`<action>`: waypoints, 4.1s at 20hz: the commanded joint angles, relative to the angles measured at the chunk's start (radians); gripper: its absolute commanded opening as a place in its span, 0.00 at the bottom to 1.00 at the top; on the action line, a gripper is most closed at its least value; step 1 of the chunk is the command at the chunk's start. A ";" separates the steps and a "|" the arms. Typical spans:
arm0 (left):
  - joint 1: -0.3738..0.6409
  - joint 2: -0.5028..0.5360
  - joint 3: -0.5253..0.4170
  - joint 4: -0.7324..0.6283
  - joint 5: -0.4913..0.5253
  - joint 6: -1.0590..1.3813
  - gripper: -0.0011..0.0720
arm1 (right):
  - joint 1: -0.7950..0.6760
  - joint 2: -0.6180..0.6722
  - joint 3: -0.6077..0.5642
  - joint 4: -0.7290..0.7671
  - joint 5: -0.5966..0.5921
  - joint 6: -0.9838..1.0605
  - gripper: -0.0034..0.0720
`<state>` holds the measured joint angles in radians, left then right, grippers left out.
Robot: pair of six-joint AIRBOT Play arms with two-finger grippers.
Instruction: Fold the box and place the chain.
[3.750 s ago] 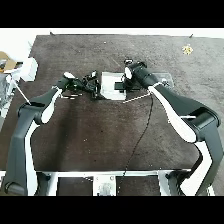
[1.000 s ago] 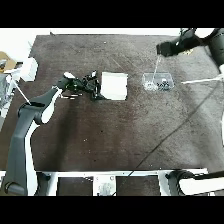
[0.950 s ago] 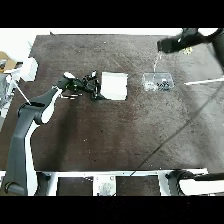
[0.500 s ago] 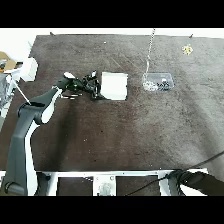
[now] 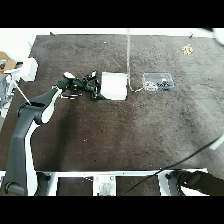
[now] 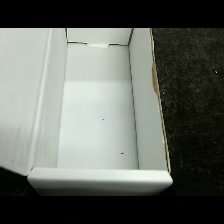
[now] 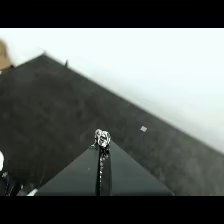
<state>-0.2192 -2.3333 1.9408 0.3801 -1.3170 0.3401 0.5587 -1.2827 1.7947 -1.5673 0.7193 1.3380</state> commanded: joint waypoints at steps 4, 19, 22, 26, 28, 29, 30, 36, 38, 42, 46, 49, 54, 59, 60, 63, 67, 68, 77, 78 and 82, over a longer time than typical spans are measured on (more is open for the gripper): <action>0.000 0.001 0.001 0.000 0.000 0.000 0.29 | 0.004 -0.075 -0.314 0.113 -0.198 0.106 0.05; 0.000 0.001 0.001 0.000 0.000 0.000 0.29 | -0.288 -0.124 -0.660 0.107 -0.106 0.399 0.46; 0.000 0.001 0.001 0.000 0.000 0.000 0.29 | -0.403 -0.137 -0.807 0.179 -0.243 0.492 0.47; 0.000 0.001 0.001 0.000 0.000 0.001 0.29 | -0.436 -0.234 -0.850 0.350 -0.479 0.491 0.46; 0.000 0.001 0.001 0.000 0.000 0.001 0.29 | -0.428 -0.286 -0.828 0.403 -0.551 0.492 0.46; 0.000 0.001 0.001 0.000 0.000 0.000 0.29 | -0.423 -0.313 -0.811 0.417 -0.578 0.491 0.46; 0.000 0.001 0.001 0.000 0.000 0.001 0.29 | -0.416 -0.337 -0.791 0.423 -0.597 0.492 0.46; 0.000 0.001 0.001 0.000 0.000 0.001 0.29 | -0.388 -0.419 -0.716 0.482 -0.594 0.492 0.13; 0.000 0.001 0.001 0.000 0.000 0.001 0.29 | -0.380 -0.396 -0.717 0.463 -0.579 0.491 0.05; 0.000 0.001 0.001 0.000 0.000 0.000 0.29 | -0.330 -0.220 -0.728 0.360 -0.555 0.491 0.05; 0.000 0.001 0.001 0.000 0.000 0.000 0.29 | -0.257 0.031 -0.727 0.275 -0.555 0.487 0.05; 0.000 0.001 0.001 0.000 0.000 0.000 0.29 | -0.171 0.137 -0.702 0.251 -0.597 0.478 0.05; 0.000 0.001 0.001 0.000 0.000 0.000 0.29 | -0.020 0.113 -0.527 0.134 -0.684 0.476 0.05; 0.000 0.001 0.001 0.000 0.000 0.000 0.29 | 0.019 0.028 -0.481 0.127 -0.587 0.473 0.05; 0.000 0.001 0.001 0.000 0.000 0.000 0.29 | 0.018 0.006 -0.486 0.129 -0.536 0.475 0.05; 0.000 0.001 0.001 0.000 0.000 0.000 0.29 | 0.018 -0.043 -0.575 0.128 -0.515 0.554 0.05; 0.000 0.001 0.001 0.000 0.000 0.000 0.29 | 0.010 -0.143 -0.687 0.128 -0.534 0.633 0.05; 0.000 0.001 0.001 0.000 0.000 0.000 0.29 | -0.004 -0.179 -0.697 0.128 -0.535 0.644 0.13; 0.000 0.001 0.001 0.000 0.000 0.000 0.29 | -0.243 -0.182 -0.711 0.045 -0.258 0.645 0.55; 0.000 0.001 0.001 0.000 0.000 0.000 0.29 | -0.279 -0.182 -0.723 0.045 -0.259 0.646 0.56; 0.000 0.001 0.001 0.000 0.000 0.000 0.29 | -0.399 -0.195 -0.782 0.059 -0.344 0.696 0.55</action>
<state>-0.2192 -2.3333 1.9411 0.3801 -1.3170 0.3405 0.2371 -1.4704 1.0428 -1.5124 0.3988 2.0010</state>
